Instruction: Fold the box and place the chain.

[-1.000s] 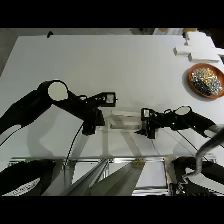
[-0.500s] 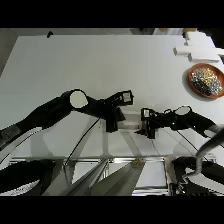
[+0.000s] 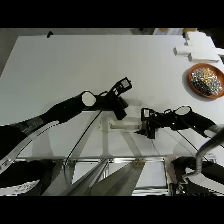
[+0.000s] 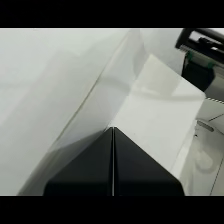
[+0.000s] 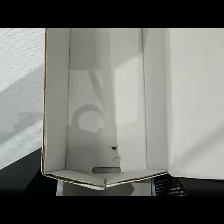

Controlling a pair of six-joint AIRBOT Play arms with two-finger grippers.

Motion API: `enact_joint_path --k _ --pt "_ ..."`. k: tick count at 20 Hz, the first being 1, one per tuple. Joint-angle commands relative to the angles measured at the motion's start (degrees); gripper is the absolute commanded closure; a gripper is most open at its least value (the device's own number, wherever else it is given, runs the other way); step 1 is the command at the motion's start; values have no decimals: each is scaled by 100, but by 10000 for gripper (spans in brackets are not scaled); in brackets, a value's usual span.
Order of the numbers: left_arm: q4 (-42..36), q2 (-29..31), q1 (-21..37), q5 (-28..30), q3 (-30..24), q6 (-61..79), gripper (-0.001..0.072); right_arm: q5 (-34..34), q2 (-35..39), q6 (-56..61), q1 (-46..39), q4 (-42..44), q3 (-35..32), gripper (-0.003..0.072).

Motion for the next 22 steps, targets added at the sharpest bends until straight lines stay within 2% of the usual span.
enact_joint_path --k 1,3,6,8,10,12,14,22 --pt "-83 -140 0 33 2 -280 703 2 -2 -2 0 0 7 348" --pt "-24 109 9 -136 2 -278 703 4 -2 -2 0 0 7 348" --pt "605 785 87 -542 2 -289 707 4 -2 -2 0 0 7 348" --pt "1290 1263 188 -1268 2 -457 706 2 -2 -2 0 0 7 348" --pt "2398 1587 221 -2114 2 -1156 707 2 -2 -2 0 0 7 348" --pt "3543 1622 214 -2850 2 -1919 706 2 -2 -2 0 0 7 348" --pt "3995 1517 238 -3355 -4 -1991 706 4 -2 -2 0 0 7 348" --pt "4098 1283 511 -3477 -125 -1296 703 2 -2 -2 0 0 7 348"
